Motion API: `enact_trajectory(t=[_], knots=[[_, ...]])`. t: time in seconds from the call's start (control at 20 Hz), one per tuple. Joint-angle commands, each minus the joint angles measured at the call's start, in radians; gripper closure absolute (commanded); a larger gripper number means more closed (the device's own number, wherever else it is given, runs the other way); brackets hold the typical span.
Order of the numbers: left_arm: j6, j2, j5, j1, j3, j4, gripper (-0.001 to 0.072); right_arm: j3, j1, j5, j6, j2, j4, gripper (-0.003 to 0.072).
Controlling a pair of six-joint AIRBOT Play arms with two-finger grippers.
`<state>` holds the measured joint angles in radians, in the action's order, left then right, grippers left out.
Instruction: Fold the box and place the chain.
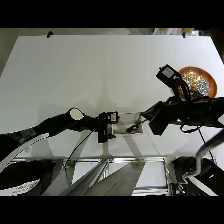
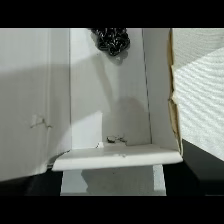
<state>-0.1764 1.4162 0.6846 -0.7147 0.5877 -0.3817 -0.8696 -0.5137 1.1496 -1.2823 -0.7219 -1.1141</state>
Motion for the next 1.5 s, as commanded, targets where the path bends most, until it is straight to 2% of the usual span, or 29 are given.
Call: enact_trajectory(t=[0.0, 0.3, 0.4, 0.45, 0.5, 0.55, 0.6, 0.7, 0.8, 0.9, 0.95, 1.05, 1.3, 1.35, 1.4, 1.45], knots=[[0.0, 0.0, 0.0, 0.0, 0.0, 0.0, 0.0505, -0.016, -0.056, -0.033, 0.001, -0.064, 0.038, 0.0674], [-0.001, 0.0, 0.0, 0.0, 0.0, 0.0, 0.0505, -0.002, -0.169, -0.045, -0.004, -0.29, -0.041, 0.0669], [0.0, 0.0, 0.0, 0.0, 0.0, 0.0, 0.0505, 0.003, -0.197, -0.082, -0.005, -0.348, -0.04, 0.0584], [-0.001, 0.0, 0.0, 0.0, 0.0, 0.0, 0.0505, 0.003, -0.207, -0.099, -0.005, -0.372, -0.04, 0.0566], [-0.001, 0.0, 0.0, 0.0, 0.0, 0.0, 0.0505, 0.003, -0.212, -0.107, -0.005, -0.382, -0.04, 0.0549], [-0.001, 0.0, 0.0, 0.0, 0.0, 0.0, 0.0505, 0.002, -0.214, -0.105, -0.004, -0.377, -0.04, 0.048], [-0.001, 0.0, 0.0, 0.0, 0.0, 0.0, 0.0505, -0.001, -0.211, -0.093, -0.004, -0.358, -0.046, 0.0465], [-0.001, 0.0, 0.0, 0.0, 0.0, 0.0, 0.0505, -0.017, -0.167, -0.061, -0.004, -0.291, -0.079, 0.0471], [-0.001, 0.0, 0.0, 0.0, 0.0, 0.0, 0.0505, -0.024, -0.072, -0.04, -0.032, -0.216, -0.152, 0.0576], [-0.001, 0.0, 0.0, 0.0, 0.0, 0.0, 0.0505, -0.024, 0.058, 0.019, -0.07, -0.183, -0.242, 0.0576], [-0.001, 0.0, 0.0, 0.0, 0.0, 0.0, 0.0505, -0.021, 0.123, 0.05, -0.083, -0.186, -0.286, 0.0587], [-0.001, 0.0, 0.0, 0.0, 0.0, 0.0, 0.0505, 0.0, 0.235, 0.049, -0.083, -0.199, -0.323, 0.0674], [-0.001, 0.0, 0.0, 0.0, 0.0, 0.0, 0.0505, 0.072, 0.383, -0.004, -0.128, -0.303, -0.327, 0.0674], [-0.001, 0.0, 0.0, 0.0, 0.0, 0.0, 0.0505, 0.076, 0.384, -0.024, -0.128, -0.336, -0.327, 0.0613], [-0.001, 0.0, 0.0, 0.0, 0.0, 0.0, 0.0505, 0.076, 0.384, -0.04, -0.129, -0.365, -0.325, 0.0403], [-0.001, 0.0, 0.0, 0.0, 0.0, 0.0, 0.0505, 0.076, 0.384, -0.057, -0.133, -0.396, -0.326, 0.0297]])
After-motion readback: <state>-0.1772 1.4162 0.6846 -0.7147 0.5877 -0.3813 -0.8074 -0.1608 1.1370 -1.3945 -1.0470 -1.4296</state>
